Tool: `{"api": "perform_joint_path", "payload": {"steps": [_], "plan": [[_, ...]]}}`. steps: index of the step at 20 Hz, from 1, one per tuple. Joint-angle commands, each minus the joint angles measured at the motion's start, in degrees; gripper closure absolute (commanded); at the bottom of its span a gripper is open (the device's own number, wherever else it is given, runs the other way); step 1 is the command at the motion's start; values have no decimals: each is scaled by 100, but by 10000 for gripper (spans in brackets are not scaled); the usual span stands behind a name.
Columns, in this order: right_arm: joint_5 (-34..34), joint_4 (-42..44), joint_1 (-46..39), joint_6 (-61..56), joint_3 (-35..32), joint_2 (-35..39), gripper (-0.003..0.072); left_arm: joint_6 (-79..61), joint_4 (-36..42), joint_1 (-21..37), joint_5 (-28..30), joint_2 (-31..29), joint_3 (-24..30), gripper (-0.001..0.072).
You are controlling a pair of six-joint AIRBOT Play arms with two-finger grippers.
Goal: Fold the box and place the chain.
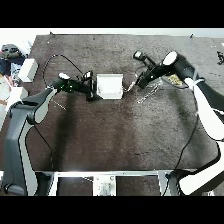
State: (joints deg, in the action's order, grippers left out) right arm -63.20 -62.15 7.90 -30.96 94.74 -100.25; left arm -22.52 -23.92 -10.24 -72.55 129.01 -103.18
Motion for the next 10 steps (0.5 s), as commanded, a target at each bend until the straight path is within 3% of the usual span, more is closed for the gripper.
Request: {"api": "perform_joint_path", "payload": {"steps": [1, 6, 10], "plan": [[-107, 361, 299, -13, 2, 472, 676, -2, 0, 0, 2, 0, 2, 304], [396, 367, 1045, -188, 2, 857, 676, -2, 0, 0, 2, 0, 2, 304], [651, 284, 1408, -188, 0, 664, 676, -2, 0, 0, 2, 0, 2, 305]]}}
